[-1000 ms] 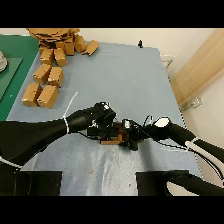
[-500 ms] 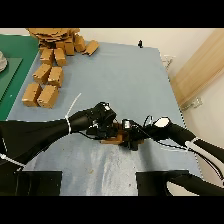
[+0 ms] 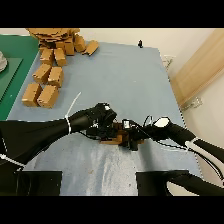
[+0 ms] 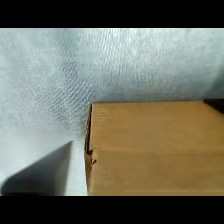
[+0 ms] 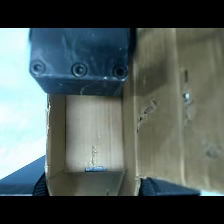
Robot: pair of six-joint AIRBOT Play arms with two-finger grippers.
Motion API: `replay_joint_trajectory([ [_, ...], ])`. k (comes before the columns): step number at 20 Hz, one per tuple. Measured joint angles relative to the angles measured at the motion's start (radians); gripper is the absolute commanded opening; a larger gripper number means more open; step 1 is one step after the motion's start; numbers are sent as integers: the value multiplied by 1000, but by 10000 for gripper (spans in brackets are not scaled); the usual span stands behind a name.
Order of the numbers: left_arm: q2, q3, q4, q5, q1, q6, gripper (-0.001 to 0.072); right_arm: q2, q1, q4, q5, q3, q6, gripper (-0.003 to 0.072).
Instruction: Fold the box.
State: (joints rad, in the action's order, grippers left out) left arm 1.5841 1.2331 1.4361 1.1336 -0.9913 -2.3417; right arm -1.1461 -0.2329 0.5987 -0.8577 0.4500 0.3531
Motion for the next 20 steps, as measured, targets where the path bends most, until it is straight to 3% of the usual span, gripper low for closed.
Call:
replay_joint_trajectory([
  [17, -45, 157, 91, 215, 1, 19, 492, 0, 0, 0, 3, 0, -1, 542],
  [20, -71, 164, 133, 276, 1, 21, 432, 0, 0, 0, 2, 0, -1, 542],
])
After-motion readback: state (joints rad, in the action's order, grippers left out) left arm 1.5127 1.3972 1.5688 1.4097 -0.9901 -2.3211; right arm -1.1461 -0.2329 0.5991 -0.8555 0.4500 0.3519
